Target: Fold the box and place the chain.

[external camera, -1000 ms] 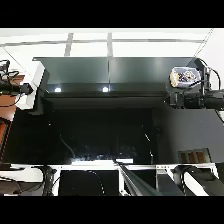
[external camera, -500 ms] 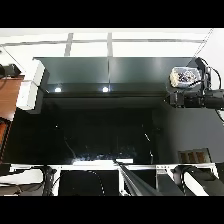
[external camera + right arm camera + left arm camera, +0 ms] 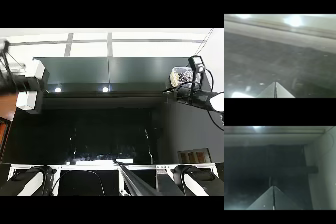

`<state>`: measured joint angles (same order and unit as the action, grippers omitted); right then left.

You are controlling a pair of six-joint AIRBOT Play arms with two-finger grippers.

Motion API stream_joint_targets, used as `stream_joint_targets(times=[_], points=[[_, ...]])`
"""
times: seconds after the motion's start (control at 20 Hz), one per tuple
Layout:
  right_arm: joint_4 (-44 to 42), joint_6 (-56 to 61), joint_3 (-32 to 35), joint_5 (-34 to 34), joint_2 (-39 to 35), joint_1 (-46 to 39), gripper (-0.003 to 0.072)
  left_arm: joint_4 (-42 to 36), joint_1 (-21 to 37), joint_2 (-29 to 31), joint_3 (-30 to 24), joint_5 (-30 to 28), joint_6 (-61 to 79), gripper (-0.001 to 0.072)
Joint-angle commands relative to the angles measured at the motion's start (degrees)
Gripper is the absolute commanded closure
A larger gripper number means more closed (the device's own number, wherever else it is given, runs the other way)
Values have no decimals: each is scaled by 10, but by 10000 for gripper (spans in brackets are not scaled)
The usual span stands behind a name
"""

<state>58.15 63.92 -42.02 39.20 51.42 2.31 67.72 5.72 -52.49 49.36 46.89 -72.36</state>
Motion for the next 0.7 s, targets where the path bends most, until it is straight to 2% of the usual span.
stream_joint_targets(times=[0.0,0.15,0.65], points=[[34,-7,27,-17,1,6,671,6,-43,132,-189,-136,2,679],[34,-7,27,-8,1,6,671,12,-34,167,-216,-132,1,679],[34,-7,27,-8,1,6,671,12,-34,168,-216,-135,1,679]])
